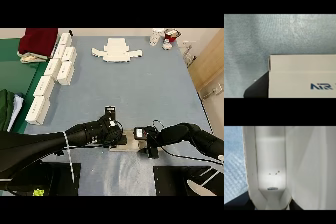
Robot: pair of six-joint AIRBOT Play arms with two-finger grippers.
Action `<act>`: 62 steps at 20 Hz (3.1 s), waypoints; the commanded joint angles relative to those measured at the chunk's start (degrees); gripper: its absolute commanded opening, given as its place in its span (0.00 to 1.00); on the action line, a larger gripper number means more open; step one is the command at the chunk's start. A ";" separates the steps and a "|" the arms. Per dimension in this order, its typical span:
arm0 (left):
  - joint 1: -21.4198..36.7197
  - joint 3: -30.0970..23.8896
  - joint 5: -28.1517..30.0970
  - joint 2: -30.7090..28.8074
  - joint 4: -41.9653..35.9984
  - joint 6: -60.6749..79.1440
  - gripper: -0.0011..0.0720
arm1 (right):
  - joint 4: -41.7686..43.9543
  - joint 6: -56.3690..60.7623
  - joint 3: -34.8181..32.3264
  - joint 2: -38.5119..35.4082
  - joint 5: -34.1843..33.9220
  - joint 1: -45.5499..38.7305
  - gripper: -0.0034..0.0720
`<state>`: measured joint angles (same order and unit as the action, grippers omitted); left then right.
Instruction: Fold the box.
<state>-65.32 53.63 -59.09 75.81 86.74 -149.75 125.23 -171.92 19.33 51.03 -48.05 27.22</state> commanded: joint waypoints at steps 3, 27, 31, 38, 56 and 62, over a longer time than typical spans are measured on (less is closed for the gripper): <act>-0.04 0.04 0.26 0.02 -0.11 0.26 0.64 | 0.02 0.00 0.04 -0.02 0.02 0.04 0.71; -1.95 2.58 -14.78 -18.08 -9.07 45.18 0.03 | 0.02 0.00 0.04 -0.02 0.02 0.04 0.71; 0.11 -5.03 -11.74 -26.23 -12.28 63.76 0.03 | 0.00 0.00 0.04 -0.02 0.04 0.04 0.71; 22.14 -22.64 4.85 -32.28 -25.35 111.49 0.95 | -0.02 0.00 0.04 -0.02 0.02 0.04 0.71; 25.73 -30.29 23.28 -16.11 -58.53 160.93 0.95 | -0.04 0.00 0.04 0.00 0.02 0.04 0.71; 24.48 -30.29 25.64 -14.36 -61.99 160.82 0.95 | -0.07 0.00 0.04 0.00 0.02 0.04 0.71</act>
<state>-40.36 23.33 -34.26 60.38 26.39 10.76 125.16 -171.92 19.33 51.03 -48.05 27.22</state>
